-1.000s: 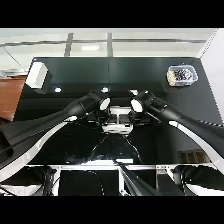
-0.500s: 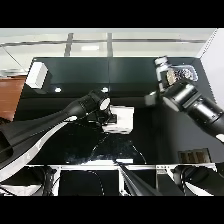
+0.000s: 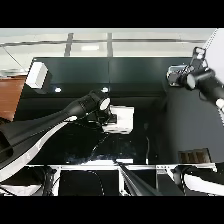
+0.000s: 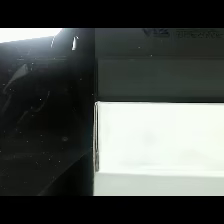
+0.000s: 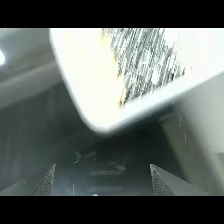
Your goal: Fold the box and place the chain.
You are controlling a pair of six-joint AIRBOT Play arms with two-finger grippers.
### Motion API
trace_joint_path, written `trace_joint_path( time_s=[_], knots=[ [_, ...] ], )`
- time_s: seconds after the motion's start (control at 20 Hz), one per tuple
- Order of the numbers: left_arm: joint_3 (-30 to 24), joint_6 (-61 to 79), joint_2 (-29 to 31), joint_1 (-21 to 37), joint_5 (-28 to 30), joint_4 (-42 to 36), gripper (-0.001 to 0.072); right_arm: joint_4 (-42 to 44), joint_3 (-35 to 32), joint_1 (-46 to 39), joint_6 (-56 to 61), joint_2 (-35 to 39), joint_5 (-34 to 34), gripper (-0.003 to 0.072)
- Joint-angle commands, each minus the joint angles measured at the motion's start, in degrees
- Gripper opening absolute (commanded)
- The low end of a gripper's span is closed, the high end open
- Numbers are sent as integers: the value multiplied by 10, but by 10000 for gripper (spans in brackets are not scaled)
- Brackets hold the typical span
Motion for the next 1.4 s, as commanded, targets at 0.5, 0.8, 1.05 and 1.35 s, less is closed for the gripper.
trace_joint_path(
  time_s=[0.5,0.8,1.05,1.35],
  knots=[
    [0,0,0,0,0,0,27,168,480,-111,-167,-372,264,543],
    [0,0,0,0,0,0,27,169,480,-113,-167,-382,277,47],
    [0,0,0,0,0,0,27,160,480,-113,-220,-310,279,16],
    [0,0,0,0,0,0,27,156,480,-113,-315,-153,322,15]
  ],
)
